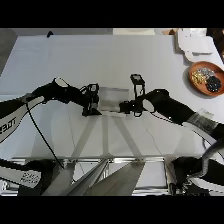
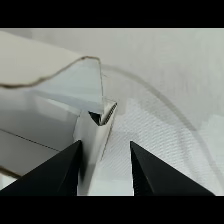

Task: Fold the box and place the chain.

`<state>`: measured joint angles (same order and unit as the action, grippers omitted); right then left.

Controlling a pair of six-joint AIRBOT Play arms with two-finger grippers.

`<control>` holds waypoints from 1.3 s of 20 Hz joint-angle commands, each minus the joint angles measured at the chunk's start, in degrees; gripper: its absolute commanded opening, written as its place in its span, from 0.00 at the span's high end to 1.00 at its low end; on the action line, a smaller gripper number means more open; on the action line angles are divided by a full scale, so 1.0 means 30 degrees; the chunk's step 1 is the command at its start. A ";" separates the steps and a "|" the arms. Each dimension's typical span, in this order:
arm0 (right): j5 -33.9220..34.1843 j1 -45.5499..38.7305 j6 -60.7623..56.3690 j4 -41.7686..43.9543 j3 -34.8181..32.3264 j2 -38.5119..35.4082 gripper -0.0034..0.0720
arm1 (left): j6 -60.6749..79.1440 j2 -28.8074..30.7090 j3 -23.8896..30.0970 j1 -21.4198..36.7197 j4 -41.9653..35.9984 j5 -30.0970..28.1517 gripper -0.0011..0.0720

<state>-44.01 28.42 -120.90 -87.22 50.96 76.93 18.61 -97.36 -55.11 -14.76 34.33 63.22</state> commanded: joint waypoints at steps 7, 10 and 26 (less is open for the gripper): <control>-0.1049 0.1137 -0.5435 -0.2994 0.1282 0.1056 0.53 | 0.0000 0.0015 -0.0007 0.0007 0.0007 0.0000 0.63; -0.1027 0.1188 -0.6645 -0.3060 0.1290 0.1151 0.53 | 0.0000 0.0015 -0.0007 0.0015 0.0007 -0.0007 0.63; -0.2244 0.2011 -0.9275 -0.3424 0.3053 0.4189 0.64 | 0.0000 0.0015 -0.0007 0.0007 0.0007 -0.0007 0.63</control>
